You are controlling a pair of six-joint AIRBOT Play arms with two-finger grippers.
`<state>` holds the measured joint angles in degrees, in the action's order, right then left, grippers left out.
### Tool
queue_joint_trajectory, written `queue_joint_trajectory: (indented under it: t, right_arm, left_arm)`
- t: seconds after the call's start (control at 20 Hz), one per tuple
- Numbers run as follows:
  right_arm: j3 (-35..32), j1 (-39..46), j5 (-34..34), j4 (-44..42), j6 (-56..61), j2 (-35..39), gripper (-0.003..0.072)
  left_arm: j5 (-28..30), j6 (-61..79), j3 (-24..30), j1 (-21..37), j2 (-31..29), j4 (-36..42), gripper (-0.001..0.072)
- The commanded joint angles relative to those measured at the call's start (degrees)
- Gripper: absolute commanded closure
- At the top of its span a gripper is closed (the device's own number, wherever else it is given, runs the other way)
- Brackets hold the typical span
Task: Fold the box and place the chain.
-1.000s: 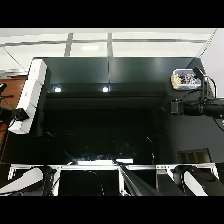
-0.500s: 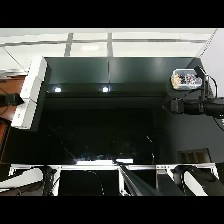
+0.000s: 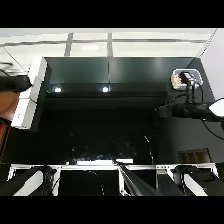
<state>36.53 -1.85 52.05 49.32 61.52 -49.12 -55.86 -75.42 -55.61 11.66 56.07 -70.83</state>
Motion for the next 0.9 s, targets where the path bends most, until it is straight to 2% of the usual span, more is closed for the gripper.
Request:
queue_joint_trajectory:
  t: [0.0,0.1,0.2,0.85]
  right_arm:
    - [-4.3,-3.2,-13.8,8.5,-0.7,0.0,0.0673]
    - [-4.3,-3.1,-13.7,8.1,-0.7,0.0,0.0673]
    - [-4.3,-3.1,-13.7,8.1,-0.7,0.0,0.0673]
    - [-4.3,-3.1,-13.7,8.1,-0.7,0.0,0.0673]
  left_arm:
    - [16.3,-0.6,18.5,-8.5,-13.3,-2.1,0.0684]
    - [17.5,-0.6,24.0,-8.9,-18.0,-2.7,0.0683]
    - [17.3,-0.7,26.1,-8.8,-20.4,-2.4,0.0683]
    - [17.3,-0.6,26.5,-8.8,-20.5,-2.2,0.0683]
